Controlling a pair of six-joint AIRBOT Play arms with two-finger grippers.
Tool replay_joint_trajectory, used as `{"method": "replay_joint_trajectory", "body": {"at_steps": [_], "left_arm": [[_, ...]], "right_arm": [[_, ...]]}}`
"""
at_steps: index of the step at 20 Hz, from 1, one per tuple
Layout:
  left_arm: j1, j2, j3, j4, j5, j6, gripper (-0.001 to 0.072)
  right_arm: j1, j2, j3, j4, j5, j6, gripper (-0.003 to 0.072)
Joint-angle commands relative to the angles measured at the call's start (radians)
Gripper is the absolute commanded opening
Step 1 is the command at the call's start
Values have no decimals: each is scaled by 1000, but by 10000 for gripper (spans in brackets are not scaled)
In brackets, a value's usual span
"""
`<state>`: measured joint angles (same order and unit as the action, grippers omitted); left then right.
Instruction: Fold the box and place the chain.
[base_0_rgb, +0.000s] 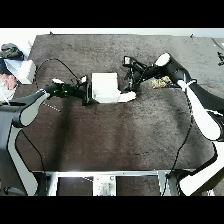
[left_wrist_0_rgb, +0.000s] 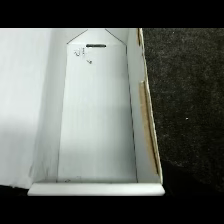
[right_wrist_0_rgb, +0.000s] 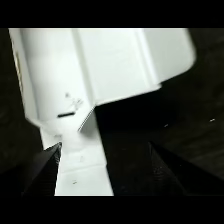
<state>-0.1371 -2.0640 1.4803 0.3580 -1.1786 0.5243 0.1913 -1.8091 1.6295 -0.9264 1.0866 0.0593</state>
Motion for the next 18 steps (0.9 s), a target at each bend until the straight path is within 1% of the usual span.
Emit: {"method": "replay_joint_trajectory", "body": {"at_steps": [1, 5, 11, 12, 17, 18], "left_arm": [[1, 0, 0, 0, 0, 0, 338], [1, 0, 0, 0, 0, 0, 338], [1, 0, 0, 0, 0, 0, 338], [1, 0, 0, 0, 0, 0, 338], [1, 0, 0, 0, 0, 0, 338], [1, 0, 0, 0, 0, 0, 338]], "right_arm": [[3, -44, -18, -45, 39, -63, 613], [3, -85, -18, -18, 51, -67, 613], [23, -93, -18, 15, 51, -87, 610], [29, -93, -18, 15, 47, -94, 592], [63, -105, -18, 14, -31, -93, 590], [67, -107, -18, 13, -43, -93, 458]]}}
